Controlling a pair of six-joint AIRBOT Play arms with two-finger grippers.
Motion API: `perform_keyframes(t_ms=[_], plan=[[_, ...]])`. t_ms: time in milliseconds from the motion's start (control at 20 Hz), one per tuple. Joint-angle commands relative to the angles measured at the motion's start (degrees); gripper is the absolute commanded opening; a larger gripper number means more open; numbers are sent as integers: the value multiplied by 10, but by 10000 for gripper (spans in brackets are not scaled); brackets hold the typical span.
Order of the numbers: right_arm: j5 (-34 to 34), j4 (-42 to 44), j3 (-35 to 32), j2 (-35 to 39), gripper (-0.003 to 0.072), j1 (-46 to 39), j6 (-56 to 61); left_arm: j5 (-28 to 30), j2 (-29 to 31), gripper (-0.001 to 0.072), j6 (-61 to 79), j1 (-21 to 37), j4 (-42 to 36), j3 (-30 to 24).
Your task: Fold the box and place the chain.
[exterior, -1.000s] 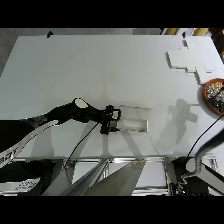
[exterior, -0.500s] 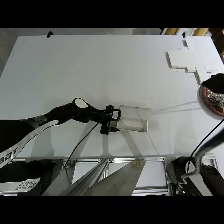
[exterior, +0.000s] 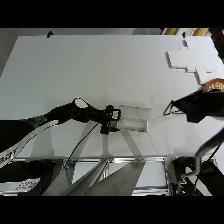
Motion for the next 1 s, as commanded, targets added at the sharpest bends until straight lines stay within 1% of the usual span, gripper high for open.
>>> perform_keyframes(t_ms=[0, 200, 400, 600, 800, 950], plan=[[-66, -2, -36, 5, 20, 107, 21, 0, 0, 30, 0, 0, 0, 0], [-171, -37, -96, -4, 20, 193, 20, 0, 0, 30, 0, 1, 0, 0], [-218, -35, -132, -41, 20, 236, 20, 0, 0, 30, 0, 0, 0, 0], [-270, -49, -160, -96, 20, 242, 18, 0, 0, 30, 0, 1, 0, 0], [-281, -61, -165, -160, 20, 242, 18, 0, 0, 30, 0, 1, 0, 0], [-282, -69, -171, -204, 22, 262, 13, 0, 0, 30, 0, 0, 0, 0]])
